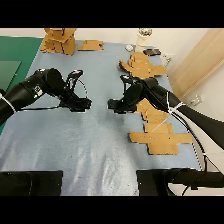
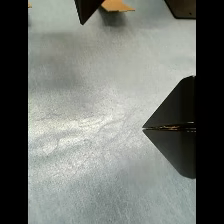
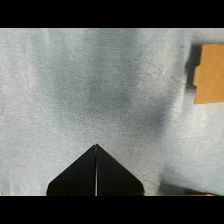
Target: Fold the box.
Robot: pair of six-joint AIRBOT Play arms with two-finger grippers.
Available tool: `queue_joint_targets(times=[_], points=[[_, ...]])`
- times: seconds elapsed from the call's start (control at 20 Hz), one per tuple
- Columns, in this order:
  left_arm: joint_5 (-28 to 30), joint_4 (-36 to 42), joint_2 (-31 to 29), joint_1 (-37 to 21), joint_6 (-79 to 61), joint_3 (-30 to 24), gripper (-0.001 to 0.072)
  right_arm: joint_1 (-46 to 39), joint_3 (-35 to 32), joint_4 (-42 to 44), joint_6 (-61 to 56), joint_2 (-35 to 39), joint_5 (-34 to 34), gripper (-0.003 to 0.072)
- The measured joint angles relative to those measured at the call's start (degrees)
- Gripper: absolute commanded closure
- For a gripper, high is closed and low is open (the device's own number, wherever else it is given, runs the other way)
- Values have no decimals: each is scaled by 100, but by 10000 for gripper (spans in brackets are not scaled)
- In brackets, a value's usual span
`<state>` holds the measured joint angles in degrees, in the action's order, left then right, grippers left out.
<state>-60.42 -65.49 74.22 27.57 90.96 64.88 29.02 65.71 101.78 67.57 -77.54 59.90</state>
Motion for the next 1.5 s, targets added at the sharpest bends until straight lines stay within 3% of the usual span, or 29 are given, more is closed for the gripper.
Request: queue_joint_targets(times=[0.95, 1.0, 1.15, 1.2, 1.35, 1.5], points=[[9, 0, 31, 0, -2, 0, 696, -94, 114, 44, -133, -55, -168, 659], [13, 0, 31, -2, -4, 0, 696, -229, 243, -83, -146, -57, 131, 547], [72, -2, 33, 0, -4, 0, 695, -911, 664, -1045, -48, -42, 1552, 446], [136, -2, 33, -2, -4, 0, 695, -1189, 743, -1467, 63, -26, 2085, 281], [396, -4, 33, -2, -4, 0, 696, -2149, 837, -2544, 496, 55, 3285, 266], [525, 2, 33, -2, -4, 0, 696, -3254, 737, -3038, 901, 157, 3735, 266]])
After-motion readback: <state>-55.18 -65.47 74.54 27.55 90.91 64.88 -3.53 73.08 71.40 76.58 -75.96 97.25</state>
